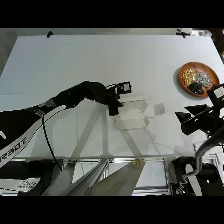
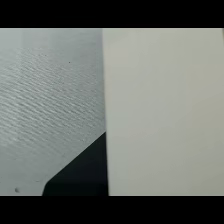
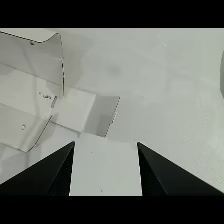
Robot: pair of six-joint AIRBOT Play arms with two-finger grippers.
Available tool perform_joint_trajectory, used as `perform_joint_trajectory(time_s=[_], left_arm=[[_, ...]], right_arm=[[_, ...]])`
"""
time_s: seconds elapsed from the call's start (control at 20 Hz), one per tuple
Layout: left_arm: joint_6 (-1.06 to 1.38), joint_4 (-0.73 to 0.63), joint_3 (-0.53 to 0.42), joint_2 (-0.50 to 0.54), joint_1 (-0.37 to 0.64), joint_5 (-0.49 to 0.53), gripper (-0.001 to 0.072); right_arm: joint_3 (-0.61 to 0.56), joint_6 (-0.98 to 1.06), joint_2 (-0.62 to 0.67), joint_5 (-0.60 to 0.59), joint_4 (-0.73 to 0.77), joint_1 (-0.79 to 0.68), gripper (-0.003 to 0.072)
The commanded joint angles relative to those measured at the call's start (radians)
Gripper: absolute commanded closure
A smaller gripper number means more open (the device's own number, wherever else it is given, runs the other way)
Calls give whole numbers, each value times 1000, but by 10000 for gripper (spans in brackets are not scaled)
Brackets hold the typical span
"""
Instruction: Fold the box and place the chain.
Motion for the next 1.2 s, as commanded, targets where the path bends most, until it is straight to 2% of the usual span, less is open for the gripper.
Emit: perform_joint_trajectory(time_s=[0.0,0.45,1.15], left_arm=[[4,-11,1,1,-1,-32,708],[4,79,-2,-24,-92,-38,707],[3,89,-2,-26,-94,-36,696]], right_arm=[[0,0,1,0,0,0,247],[0,0,1,-3,0,0,247],[0,0,1,4,0,0,247]])
